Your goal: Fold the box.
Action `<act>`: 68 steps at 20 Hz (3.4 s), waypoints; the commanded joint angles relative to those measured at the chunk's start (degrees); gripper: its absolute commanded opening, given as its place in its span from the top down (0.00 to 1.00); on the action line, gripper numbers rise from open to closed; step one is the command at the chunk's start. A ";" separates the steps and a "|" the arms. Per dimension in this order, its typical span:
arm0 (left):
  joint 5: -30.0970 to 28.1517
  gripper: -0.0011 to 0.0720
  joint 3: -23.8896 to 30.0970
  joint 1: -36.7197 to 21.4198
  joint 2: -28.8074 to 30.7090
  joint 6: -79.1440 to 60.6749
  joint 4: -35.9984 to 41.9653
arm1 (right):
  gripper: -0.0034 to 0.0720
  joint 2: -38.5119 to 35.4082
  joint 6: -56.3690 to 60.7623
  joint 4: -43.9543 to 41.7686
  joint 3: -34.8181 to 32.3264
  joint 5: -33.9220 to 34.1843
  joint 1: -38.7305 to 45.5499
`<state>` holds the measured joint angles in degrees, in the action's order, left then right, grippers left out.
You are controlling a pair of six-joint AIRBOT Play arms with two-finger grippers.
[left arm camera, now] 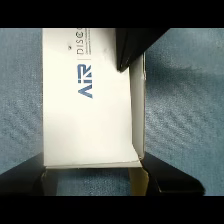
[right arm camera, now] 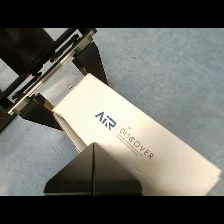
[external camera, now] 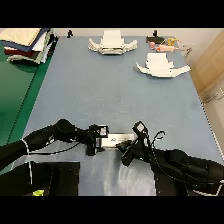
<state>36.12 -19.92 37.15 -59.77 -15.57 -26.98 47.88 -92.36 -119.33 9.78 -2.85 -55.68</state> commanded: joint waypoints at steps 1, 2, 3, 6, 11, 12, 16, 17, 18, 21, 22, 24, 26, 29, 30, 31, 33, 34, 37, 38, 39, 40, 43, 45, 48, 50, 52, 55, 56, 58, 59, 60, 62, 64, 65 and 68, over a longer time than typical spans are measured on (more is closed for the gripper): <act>0.00 0.72 -0.02 0.00 0.00 -0.02 0.00 | 0.95 -2.23 0.04 -0.02 0.02 1.99 -0.02; 0.00 0.72 -0.02 0.00 0.00 -0.02 0.00 | 0.95 -3.61 0.04 -0.02 0.04 1.55 -0.02; 0.00 0.72 -0.02 0.00 0.00 -0.02 0.00 | 0.95 -5.09 0.02 0.00 0.04 1.31 -0.02; 0.00 0.72 -0.02 0.00 0.00 -0.02 0.00 | 0.95 -9.31 -0.07 1.95 0.90 1.25 0.04; 0.00 0.72 -0.02 0.00 0.00 -0.02 0.00 | 0.95 -10.43 -0.22 8.48 2.89 1.95 0.72; 0.00 0.72 -0.02 0.00 0.00 -0.04 0.00 | 0.95 -10.43 -0.22 9.94 3.19 2.40 1.70; 0.00 0.72 -0.02 0.00 0.00 -0.04 0.00 | 0.95 -9.14 -0.20 16.90 8.15 15.85 10.99; 0.00 0.72 -0.02 0.00 0.00 -0.02 0.00 | 0.95 -8.04 -0.17 19.91 10.62 22.23 14.36; -0.02 0.72 -0.02 0.00 0.00 -0.04 0.00 | 0.95 -6.62 0.07 23.19 13.42 28.65 17.62; -0.04 0.72 -0.11 -0.02 0.00 0.48 0.13 | 0.95 -2.19 5.49 30.01 20.85 42.58 25.64; 0.02 0.72 -0.61 -0.11 0.02 3.08 0.09 | 0.94 -1.07 7.32 31.21 22.45 44.50 27.65; 0.15 0.72 -2.03 -0.15 1.03 8.48 -0.44 | 0.92 0.02 10.27 32.46 23.74 44.52 30.51; 0.33 0.72 -3.06 -1.20 3.41 11.65 -3.56 | 0.92 0.02 14.47 33.94 23.87 43.25 32.61; 0.35 0.72 -4.70 -8.44 7.54 23.41 -12.13 | 0.92 0.02 16.92 34.49 23.91 43.19 34.42; 0.28 0.72 -5.40 -12.22 8.59 27.26 -15.52 | 0.92 0.00 16.92 34.45 23.91 43.21 34.42; 0.20 0.72 -6.47 -17.16 9.16 31.19 -18.86 | 0.92 0.00 16.92 34.42 23.91 43.23 34.40; -0.87 0.72 -9.46 -28.52 8.52 36.13 -22.36 | 0.92 -0.09 16.94 33.83 23.91 43.36 34.40; -1.86 0.72 -11.47 -34.07 7.43 36.44 -22.36 | 0.92 -0.09 17.05 32.87 23.91 43.36 34.40; -3.61 0.72 -21.53 -47.74 -1.36 36.44 -22.36 | 0.92 -0.09 16.90 32.54 23.89 43.43 34.40; -3.54 0.72 -25.53 -50.51 -5.38 36.68 -22.34 | 0.92 -0.09 16.90 32.54 23.89 43.43 34.40; -3.52 0.72 -29.88 -52.63 -9.90 38.23 -22.34 | 0.92 -0.09 16.90 32.54 23.89 43.43 34.40; -3.45 0.72 -33.90 -53.96 -13.99 40.04 -22.36 | 0.92 -0.09 16.90 32.54 23.89 43.41 34.40; -3.80 0.72 -45.94 -54.69 -25.92 41.16 -22.34 | 0.92 -0.09 16.90 32.54 23.89 43.43 34.40; -4.04 0.72 -52.98 -54.62 -32.59 43.76 -22.36 | 0.92 -0.09 16.90 32.54 23.89 43.43 34.40; -4.63 0.72 -59.54 -54.60 -39.41 46.45 -22.36 | 0.92 -0.09 16.90 32.54 23.89 43.43 34.40; -4.61 0.72 -62.20 -54.18 -42.82 46.56 -22.32 | 0.92 -0.09 16.90 32.54 23.89 43.43 34.40; -4.61 0.72 -63.32 -53.83 -45.35 46.56 -22.34 | 0.92 -0.09 16.90 32.54 23.89 43.45 34.40; -4.61 0.72 -63.34 -53.72 -47.28 46.49 -22.36 | 0.92 -0.09 16.90 32.54 23.89 43.45 34.40; -4.68 0.72 -63.34 -53.75 -47.41 46.45 -22.38 | 0.92 -0.09 16.90 32.54 23.89 43.43 34.40; -4.63 0.72 -63.41 -53.79 -47.36 46.49 -22.32 | 0.92 -0.09 16.90 32.54 23.89 43.45 34.40; -4.63 0.72 -63.41 -53.79 -47.39 46.49 -22.34 | 0.92 -0.09 16.90 32.54 23.89 43.45 34.40; -4.63 0.72 -63.41 -53.75 -47.36 46.49 -22.32 | 0.92 -0.09 16.90 32.54 23.89 43.45 34.40; -4.63 0.72 -63.41 -53.62 -47.39 46.51 -22.10 | 0.92 -0.09 16.92 32.54 23.89 43.45 34.40; -4.63 0.72 -63.41 -53.53 -47.39 46.49 -20.85 | 0.92 -0.09 16.90 32.54 23.89 43.45 34.40; -4.68 0.72 -63.41 -53.55 -47.36 46.49 -20.50 | 0.92 -0.09 16.90 32.54 23.89 43.43 34.40; -4.74 0.72 -63.41 -53.55 -47.39 46.49 -20.57 | 0.92 -0.09 16.90 32.54 23.89 43.45 34.40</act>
<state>31.18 -83.29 -16.40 -107.11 30.89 -48.05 47.79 -75.48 -86.76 33.63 40.60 -21.32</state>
